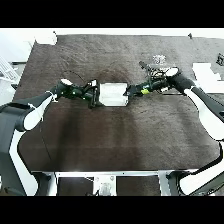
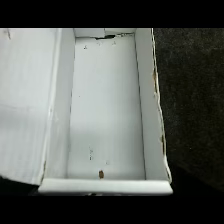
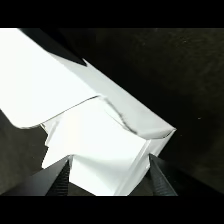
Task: Fold the box and place the chain.
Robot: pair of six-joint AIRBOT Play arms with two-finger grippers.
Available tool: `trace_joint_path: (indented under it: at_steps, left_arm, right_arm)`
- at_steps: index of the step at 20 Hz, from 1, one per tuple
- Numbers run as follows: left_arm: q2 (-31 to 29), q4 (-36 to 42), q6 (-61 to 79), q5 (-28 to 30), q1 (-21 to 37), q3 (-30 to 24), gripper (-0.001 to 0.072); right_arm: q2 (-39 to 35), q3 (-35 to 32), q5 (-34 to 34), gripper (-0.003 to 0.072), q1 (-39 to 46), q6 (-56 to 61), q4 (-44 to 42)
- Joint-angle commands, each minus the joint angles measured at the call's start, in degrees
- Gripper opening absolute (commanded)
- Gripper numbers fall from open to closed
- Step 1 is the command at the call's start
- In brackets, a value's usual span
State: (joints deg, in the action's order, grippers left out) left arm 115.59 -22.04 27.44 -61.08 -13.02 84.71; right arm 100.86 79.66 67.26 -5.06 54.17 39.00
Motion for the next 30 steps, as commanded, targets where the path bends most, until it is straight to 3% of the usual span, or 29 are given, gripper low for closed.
trace_joint_path:
  at_steps: [1, 7, 18, 29, 30]
  left_arm:
    - [-0.02, 0.00, 0.02, 0.02, 0.04, 0.00, 0.0361]
    - [-0.02, 0.00, 0.00, 0.00, 0.04, 0.00, 0.0361]
    - [-0.02, 0.00, 0.00, 0.00, 0.04, 0.00, 0.0361]
    - [-0.02, 0.00, 0.02, 0.00, 0.04, 0.00, 0.0361]
    - [-0.02, 0.00, 0.02, 0.02, 0.04, 0.00, 0.0361]
  right_arm:
    - [0.02, 0.07, 0.33, 0.0576, -0.98, 2.45, 1.09]
    - [0.00, 0.61, 0.24, 0.0575, -2.29, 6.84, 2.27]
    - [0.00, 9.01, 0.50, 0.0575, -8.59, 23.91, 24.57]
    - [0.02, 9.60, -0.68, 0.0570, -13.44, 35.34, 33.27]
    - [0.02, 9.66, -1.01, 0.0526, -13.46, 35.82, 33.29]
